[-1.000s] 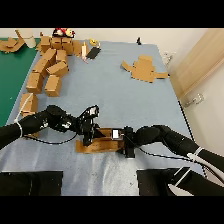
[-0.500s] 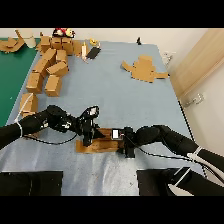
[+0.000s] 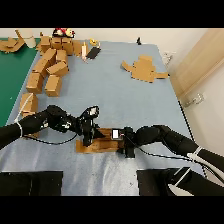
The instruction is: Fold the box.
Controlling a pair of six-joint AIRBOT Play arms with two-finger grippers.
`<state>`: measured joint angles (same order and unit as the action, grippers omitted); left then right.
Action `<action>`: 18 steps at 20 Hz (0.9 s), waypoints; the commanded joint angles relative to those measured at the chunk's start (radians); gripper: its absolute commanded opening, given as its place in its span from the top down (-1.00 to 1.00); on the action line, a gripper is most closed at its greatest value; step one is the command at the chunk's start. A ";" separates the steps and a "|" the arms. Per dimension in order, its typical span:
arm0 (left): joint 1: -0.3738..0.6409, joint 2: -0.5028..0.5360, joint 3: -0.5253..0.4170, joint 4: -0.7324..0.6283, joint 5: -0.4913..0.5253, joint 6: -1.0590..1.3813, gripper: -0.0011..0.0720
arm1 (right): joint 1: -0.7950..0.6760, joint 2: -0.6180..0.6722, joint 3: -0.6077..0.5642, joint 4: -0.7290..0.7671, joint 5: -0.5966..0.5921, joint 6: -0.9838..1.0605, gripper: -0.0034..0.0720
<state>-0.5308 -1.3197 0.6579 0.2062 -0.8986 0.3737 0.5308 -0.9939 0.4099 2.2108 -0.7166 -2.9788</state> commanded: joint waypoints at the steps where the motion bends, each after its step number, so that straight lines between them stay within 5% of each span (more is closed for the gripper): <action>1: 0.001 0.000 0.000 0.000 0.000 0.000 0.94 | 0.000 0.000 0.000 0.000 0.000 0.001 -0.35; 15: 0.002 -0.001 0.000 0.000 0.028 -0.053 0.94 | 0.000 0.000 0.000 0.000 0.000 0.001 -0.34; 16: 0.003 0.000 0.000 0.000 0.029 -0.053 0.72 | 0.000 0.000 0.000 0.000 0.000 0.001 -0.35; 17: 0.002 0.000 0.000 -0.001 0.043 -0.072 -0.09 | 0.000 0.000 0.000 0.000 0.000 0.001 -0.35; 18: 0.003 0.000 0.001 0.000 0.063 -0.145 -0.36 | 0.000 0.000 0.000 0.000 0.000 0.001 -0.35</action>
<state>-0.5274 -1.3201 0.6575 0.2119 -0.8520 0.3065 0.5308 -0.9939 0.4099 2.2108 -0.7166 -2.9784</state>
